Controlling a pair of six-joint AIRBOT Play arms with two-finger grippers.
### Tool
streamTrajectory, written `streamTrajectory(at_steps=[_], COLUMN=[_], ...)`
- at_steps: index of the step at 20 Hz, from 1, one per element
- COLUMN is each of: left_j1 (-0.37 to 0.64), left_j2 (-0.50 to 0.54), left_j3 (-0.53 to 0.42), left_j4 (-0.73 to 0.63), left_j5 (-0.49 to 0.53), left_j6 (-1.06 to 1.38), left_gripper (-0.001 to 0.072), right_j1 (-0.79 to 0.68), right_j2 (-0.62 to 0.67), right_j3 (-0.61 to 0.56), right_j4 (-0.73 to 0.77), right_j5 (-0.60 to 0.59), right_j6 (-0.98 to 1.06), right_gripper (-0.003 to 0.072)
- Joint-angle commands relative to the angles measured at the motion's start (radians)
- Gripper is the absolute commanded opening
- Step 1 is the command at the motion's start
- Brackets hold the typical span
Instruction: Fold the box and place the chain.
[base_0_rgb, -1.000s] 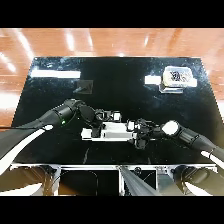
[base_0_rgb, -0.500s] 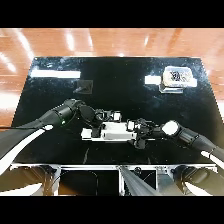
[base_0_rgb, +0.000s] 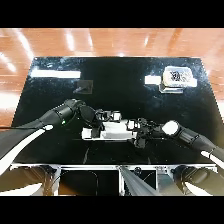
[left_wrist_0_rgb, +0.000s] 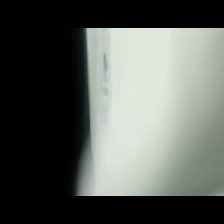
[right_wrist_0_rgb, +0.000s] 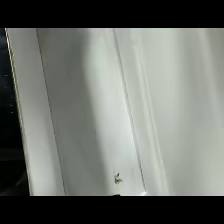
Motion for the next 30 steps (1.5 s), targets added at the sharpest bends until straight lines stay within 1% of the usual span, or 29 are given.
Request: streamTrajectory(at_steps=[1,2,4,5,7,9,11,12,13,14,16,17,18,21,24,28,30], left_j1=[0.0,0.001,0.001,0.001,0.001,0.011,0.045,0.072,0.101,0.134,0.195,0.219,0.233,0.224,0.179,0.087,0.054], left_j2=[0.011,0.019,0.036,0.047,0.064,0.08,0.106,0.125,0.144,0.161,0.195,0.215,0.239,0.341,0.425,0.438,0.438], left_j3=[0.003,0.003,0.003,0.003,0.003,0.003,0.003,0.003,0.003,0.005,0.005,0.003,-0.008,-0.106,-0.212,-0.235,-0.253], left_j4=[-0.003,-0.003,0.001,0.013,0.087,0.181,0.234,0.238,0.236,0.231,0.18,0.123,0.059,-0.177,-0.36,-0.413,-0.454], left_j5=[-0.006,-0.008,-0.008,-0.004,0.01,0.068,0.13,0.157,0.192,0.25,0.335,0.361,0.362,0.277,0.105,-0.089,-0.213], left_j6=[-0.019,-0.019,-0.039,-0.053,-0.122,-0.185,-0.261,-0.297,-0.31,-0.326,-0.43,-0.473,-0.497,-0.51,-0.498,-0.497,-0.498], left_gripper=[0.0342,0.0388,0.0445,0.0447,0.0448,0.0448,0.0438,0.0379,0.0129,0.0023,0.002,0.002,0.0019,0.0019,0.002,0.002,0.002], right_j1=[0.001,0.0,0.001,0.001,0.001,0.001,0.001,0.001,0.001,0.001,0.0,0.001,0.001,0.001,0.001,0.001,0.001], right_j2=[0.0,0.0,0.0,0.0,0.0,0.0,0.0,0.0,0.0,0.0,0.0,0.0,0.0,0.0,0.0,0.0,0.0], right_j3=[0.0,0.0,0.0,0.0,0.0,0.0,0.0,0.0,0.0,0.0,0.0,0.0,0.0,0.0,0.0,0.0,0.0], right_j4=[-0.001,-0.001,-0.001,-0.001,-0.001,-0.001,-0.001,-0.001,-0.001,-0.001,-0.001,-0.001,-0.001,-0.001,-0.001,-0.001,-0.001], right_j5=[0.005,0.005,0.005,0.005,0.005,0.005,0.005,0.005,0.005,0.005,0.005,0.005,0.005,0.005,0.005,0.005,0.005], right_j6=[-0.002,-0.002,-0.002,-0.002,-0.002,-0.002,-0.002,-0.002,-0.002,-0.002,-0.002,-0.002,-0.002,-0.002,-0.002,-0.002,-0.002], right_gripper=[0.0649,0.0649,0.0649,0.0649,0.0649,0.0649,0.0649,0.0649,0.0649,0.0649,0.0649,0.0649,0.0649,0.0649,0.0649,0.0648,0.0649])
